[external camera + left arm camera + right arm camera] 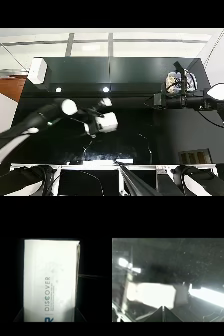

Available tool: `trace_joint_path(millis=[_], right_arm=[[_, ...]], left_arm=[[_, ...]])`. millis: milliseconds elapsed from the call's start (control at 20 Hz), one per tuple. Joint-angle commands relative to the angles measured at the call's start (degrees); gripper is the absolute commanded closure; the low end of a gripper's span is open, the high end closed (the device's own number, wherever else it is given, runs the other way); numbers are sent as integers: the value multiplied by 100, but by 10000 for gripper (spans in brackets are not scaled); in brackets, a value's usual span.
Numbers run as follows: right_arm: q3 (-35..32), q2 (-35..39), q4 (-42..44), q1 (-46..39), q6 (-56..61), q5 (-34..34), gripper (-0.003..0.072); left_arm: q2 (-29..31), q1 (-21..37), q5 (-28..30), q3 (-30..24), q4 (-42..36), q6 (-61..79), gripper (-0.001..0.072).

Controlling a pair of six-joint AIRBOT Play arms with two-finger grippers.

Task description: Fold the box and place the chain.

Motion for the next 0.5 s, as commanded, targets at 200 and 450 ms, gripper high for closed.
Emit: trace_joint_path(millis=[200, 450], right_arm=[[4, 4, -15, -125, 2, 4, 654], [4, 4, -9, -122, 4, 85, 653]], left_arm=[[970, 3899, -927, 35, 691, -1147, 375], [647, 5877, -282, 92, 509, -1095, 349]])
